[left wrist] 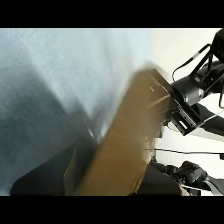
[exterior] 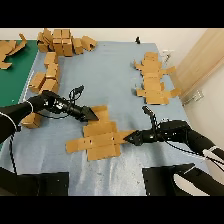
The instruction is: Fold the box.
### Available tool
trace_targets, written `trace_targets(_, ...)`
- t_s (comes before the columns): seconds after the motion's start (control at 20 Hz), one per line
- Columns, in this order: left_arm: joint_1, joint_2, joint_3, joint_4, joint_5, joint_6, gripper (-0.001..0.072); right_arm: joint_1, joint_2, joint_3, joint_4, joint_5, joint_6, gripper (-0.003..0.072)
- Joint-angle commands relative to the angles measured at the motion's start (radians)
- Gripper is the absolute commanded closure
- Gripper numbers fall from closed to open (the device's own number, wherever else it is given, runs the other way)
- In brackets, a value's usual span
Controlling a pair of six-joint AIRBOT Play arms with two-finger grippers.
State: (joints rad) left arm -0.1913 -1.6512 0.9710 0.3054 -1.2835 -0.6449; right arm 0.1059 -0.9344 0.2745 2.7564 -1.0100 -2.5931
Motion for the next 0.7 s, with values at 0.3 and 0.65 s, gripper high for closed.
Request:
trace_targets(0.3,0.002,-0.001,-0.001,0.023,-0.055,0.02,0.0359,0.001,0.0,0.0,0.0,0.0,0.001,0.0685)
trace_targets(0.65,0.043,-0.001,-0.001,0.036,-0.07,0.023,0.036,0.001,0.0,0.0,0.0,0.006,0.001,0.0685)
